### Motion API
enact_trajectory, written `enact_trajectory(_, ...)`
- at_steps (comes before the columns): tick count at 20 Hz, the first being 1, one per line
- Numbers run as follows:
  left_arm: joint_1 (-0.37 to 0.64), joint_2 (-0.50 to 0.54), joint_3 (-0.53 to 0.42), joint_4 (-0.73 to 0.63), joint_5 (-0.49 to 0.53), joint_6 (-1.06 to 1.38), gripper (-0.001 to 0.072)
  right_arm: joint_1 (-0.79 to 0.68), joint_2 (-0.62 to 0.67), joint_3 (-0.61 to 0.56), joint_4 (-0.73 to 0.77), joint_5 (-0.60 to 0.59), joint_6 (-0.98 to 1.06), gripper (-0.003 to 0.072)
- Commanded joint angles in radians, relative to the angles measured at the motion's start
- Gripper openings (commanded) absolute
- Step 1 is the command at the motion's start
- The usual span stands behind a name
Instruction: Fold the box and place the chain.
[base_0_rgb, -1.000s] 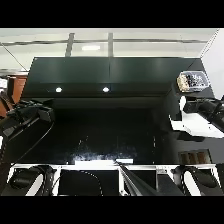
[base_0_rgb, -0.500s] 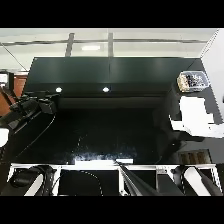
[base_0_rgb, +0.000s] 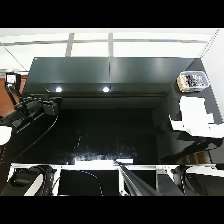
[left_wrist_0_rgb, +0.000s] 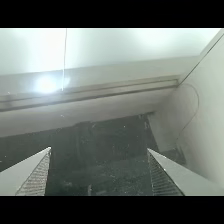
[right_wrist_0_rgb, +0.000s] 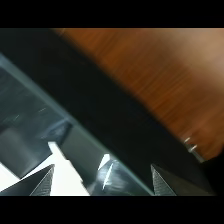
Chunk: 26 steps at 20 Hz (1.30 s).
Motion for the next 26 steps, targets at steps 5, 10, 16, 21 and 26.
enact_trajectory(5, 0.0, -0.003, 0.0, 0.0, -0.002, 0.0, 0.0705, 0.108, -0.155, 0.119, 0.008, 0.199, -0.275, 0.0468)
enact_trajectory(10, 0.0, -0.004, 0.0, 0.0, -0.003, 0.0, 0.0706, 0.117, -0.164, 0.116, -0.004, 0.269, -0.151, 0.046)
enact_trajectory(16, 0.0, -0.004, 0.0, 0.0, -0.005, 0.0, 0.0705, 0.118, -0.121, 0.072, -0.031, 0.268, -0.109, 0.0014)
enact_trajectory(21, 0.0, -0.004, 0.0, 0.0, -0.005, 0.0, 0.0705, 0.138, 0.01, -0.045, 0.289, 0.251, -0.229, 0.0015)
enact_trajectory(26, 0.0, -0.004, 0.0, 0.0, -0.006, 0.0, 0.0706, 0.306, 0.167, -0.271, 0.413, 0.271, -0.252, 0.0016)
